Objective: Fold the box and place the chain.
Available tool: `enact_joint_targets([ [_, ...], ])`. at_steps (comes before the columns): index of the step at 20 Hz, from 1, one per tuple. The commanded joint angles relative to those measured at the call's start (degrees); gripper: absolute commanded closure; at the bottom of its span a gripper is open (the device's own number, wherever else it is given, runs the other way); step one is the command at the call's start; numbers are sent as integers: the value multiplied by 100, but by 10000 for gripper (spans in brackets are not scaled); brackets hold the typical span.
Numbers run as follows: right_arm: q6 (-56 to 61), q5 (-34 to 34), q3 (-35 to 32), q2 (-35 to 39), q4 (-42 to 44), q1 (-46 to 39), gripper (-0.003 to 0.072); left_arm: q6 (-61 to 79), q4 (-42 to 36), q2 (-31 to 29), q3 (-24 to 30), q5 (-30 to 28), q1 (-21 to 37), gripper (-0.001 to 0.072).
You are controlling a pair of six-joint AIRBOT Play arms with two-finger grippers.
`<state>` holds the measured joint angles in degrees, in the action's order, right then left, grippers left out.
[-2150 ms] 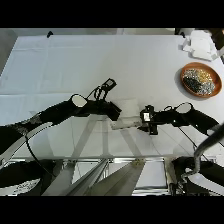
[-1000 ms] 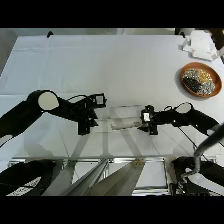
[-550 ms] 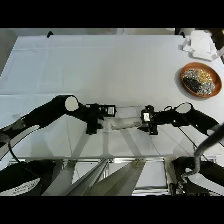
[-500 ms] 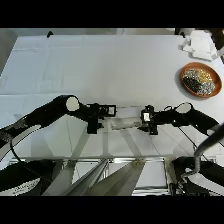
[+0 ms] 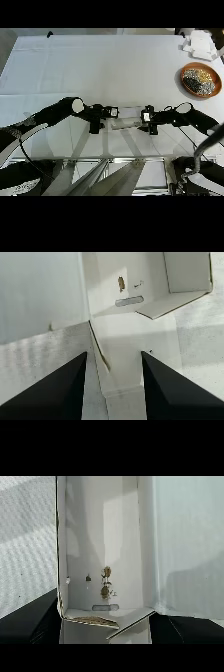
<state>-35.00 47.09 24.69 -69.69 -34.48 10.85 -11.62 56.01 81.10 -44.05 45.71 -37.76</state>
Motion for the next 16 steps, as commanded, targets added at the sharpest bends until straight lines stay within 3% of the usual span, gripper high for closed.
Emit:
enact_joint_targets([
  [1,0,2,-2,4,2,2,269,7,13,52,4,-184,-20,317],
  [4,0,2,0,4,2,2,269,11,-138,33,4,-155,-22,329],
  [6,0,2,-2,4,2,2,269,55,-164,-42,4,-157,-55,391],
  [16,0,0,-2,4,0,2,269,439,-546,-203,4,-133,-199,398],
])
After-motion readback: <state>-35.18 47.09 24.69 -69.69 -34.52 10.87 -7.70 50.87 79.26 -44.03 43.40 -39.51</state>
